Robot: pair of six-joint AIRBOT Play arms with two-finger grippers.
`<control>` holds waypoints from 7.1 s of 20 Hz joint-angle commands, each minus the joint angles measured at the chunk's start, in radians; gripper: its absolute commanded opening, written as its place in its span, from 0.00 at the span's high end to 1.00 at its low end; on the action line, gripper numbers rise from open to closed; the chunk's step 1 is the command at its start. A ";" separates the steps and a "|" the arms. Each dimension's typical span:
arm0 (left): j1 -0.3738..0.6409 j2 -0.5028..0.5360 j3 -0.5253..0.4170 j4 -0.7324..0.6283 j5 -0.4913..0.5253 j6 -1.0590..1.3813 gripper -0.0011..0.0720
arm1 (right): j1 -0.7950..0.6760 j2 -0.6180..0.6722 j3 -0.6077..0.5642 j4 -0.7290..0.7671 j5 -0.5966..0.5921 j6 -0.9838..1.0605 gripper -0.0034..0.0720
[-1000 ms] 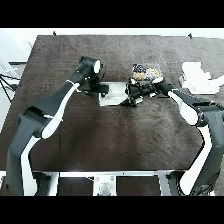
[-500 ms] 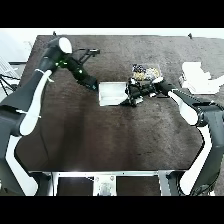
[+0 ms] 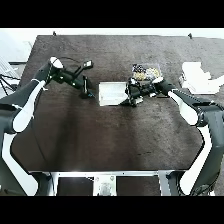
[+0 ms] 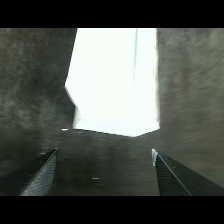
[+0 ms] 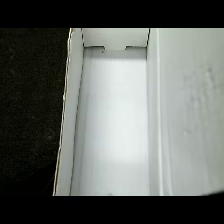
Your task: Fold the box and place the chain.
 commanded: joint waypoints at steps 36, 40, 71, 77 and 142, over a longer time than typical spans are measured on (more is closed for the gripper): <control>-0.075 -0.112 -0.101 -0.261 0.202 0.473 0.00 | 0.001 0.000 0.000 0.000 0.000 0.000 0.32; -0.075 -0.114 -0.101 -0.262 0.206 0.472 0.00 | 0.001 0.000 0.000 0.000 0.000 0.000 0.32; -0.097 -0.114 -0.101 -0.267 0.233 0.423 0.51 | 0.001 0.000 0.000 0.000 0.000 0.000 0.32; -0.097 -0.114 -0.101 -0.267 0.235 0.426 0.51 | 0.001 0.000 0.000 0.000 0.000 0.000 0.32; -0.097 -0.114 -0.102 -0.256 0.228 0.419 0.51 | 0.064 0.099 0.023 -0.060 -0.300 0.472 0.94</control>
